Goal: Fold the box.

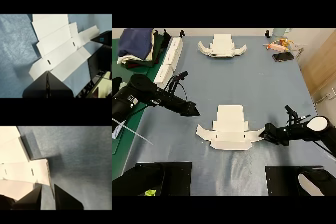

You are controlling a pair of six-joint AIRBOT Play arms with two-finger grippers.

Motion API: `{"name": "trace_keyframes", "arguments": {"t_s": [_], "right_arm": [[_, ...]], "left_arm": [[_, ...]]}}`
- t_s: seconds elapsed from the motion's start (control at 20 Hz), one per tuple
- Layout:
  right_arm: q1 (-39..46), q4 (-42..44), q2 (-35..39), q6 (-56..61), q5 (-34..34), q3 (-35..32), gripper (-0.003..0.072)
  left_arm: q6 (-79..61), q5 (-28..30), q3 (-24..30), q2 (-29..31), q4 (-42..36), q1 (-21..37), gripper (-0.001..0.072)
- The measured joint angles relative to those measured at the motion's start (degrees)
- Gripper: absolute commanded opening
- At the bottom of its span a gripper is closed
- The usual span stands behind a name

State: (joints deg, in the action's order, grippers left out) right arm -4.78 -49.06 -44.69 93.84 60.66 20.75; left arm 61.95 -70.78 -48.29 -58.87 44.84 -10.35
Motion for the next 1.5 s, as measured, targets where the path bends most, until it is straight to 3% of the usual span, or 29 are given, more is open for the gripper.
{"name": "trace_keyframes", "arguments": {"t_s": [0.25, 0.35, 0.45, 0.5, 0.55, 0.7, 1.0, 1.5], "right_arm": [[-0.13, -0.22, -13.27, -9.38, 2.8, 7.69, 0.022], [-0.24, 1.75, -17.64, -13.66, 5.38, 9.66, 0.0003], [-0.31, 3.17, -20.52, -17.88, 7.02, 10.69, 0.0004], [-0.55, 3.98, -21.44, -20.31, 7.85, 10.93, 0.0004], [-0.94, 4.81, -21.94, -23.08, 8.0, 10.97, 0.0004], [-3.17, 8.85, -21.29, -31.21, 5.64, 9.29, 0.0004], [-9.29, 12.24, -13.75, -37.33, -6.19, 2.38, 0.0004], [-11.28, 13.25, -10.73, -37.77, -10.25, -0.2, 0.0004]], "left_arm": [[-0.85, 0.81, 0.0, 0.0, 0.07, 0.0, 0.0017], [-0.87, 1.01, 0.0, 0.0, 0.07, 0.0, 0.0017], [-0.28, 1.01, 0.0, -0.07, -0.07, 0.0, 0.0049], [0.24, 1.03, 0.0, -0.33, -0.07, 0.02, 0.0313], [0.83, 1.18, 0.0, -0.74, -0.02, 0.04, 0.0417], [2.25, 1.25, 0.0, -2.91, -0.09, 0.04, 0.0418], [1.55, 1.64, 0.0, -9.14, -0.07, 0.04, 0.0419], [-12.81, 0.26, -2.47, -23.8, -5.75, 0.04, 0.0394]]}}
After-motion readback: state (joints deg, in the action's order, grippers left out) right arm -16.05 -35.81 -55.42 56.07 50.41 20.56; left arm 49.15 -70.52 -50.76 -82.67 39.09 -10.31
